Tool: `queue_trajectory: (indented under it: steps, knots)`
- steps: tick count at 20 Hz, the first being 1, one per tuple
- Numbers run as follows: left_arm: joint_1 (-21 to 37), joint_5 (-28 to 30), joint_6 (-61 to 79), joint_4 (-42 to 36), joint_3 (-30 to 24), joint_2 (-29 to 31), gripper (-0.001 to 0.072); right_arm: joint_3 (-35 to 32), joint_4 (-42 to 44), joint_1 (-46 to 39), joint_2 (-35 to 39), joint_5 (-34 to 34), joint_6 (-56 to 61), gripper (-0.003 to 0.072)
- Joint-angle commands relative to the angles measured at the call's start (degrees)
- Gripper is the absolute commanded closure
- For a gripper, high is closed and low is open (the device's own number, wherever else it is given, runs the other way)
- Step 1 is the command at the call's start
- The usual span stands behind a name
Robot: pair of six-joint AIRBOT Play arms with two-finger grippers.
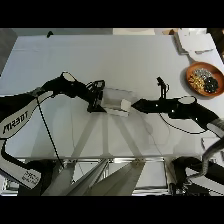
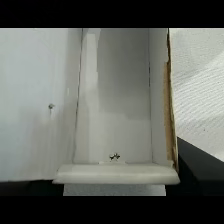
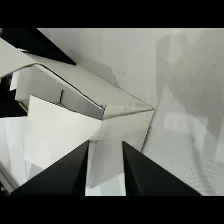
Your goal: Fold the box and place the chain.
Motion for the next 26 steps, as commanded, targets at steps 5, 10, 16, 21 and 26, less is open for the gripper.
queue_trajectory:
  steps: [5,10,16,21,26]
  knots:
    - [0.0,0.0,0.0,0.0,0.1,0.0,0.0342,0.0,0.8,3.6,0.0,-4.6,-0.8,0.0389]
    - [0.0,0.0,0.0,0.0,0.1,0.0,0.0342,0.0,-2.3,7.3,0.0,-13.9,-0.3,0.0349]
    - [0.0,0.0,0.0,0.0,0.1,0.0,0.0342,0.0,-2.3,8.4,0.0,-15.7,-0.3,0.035]
    - [0.0,0.0,0.0,0.0,0.1,0.0,0.0342,0.0,-1.3,8.4,0.3,-14.4,-0.1,0.0349]
    - [0.0,0.0,0.0,0.0,0.1,0.0,0.0342,0.0,-1.3,8.4,2.7,-12.8,-0.2,0.034]
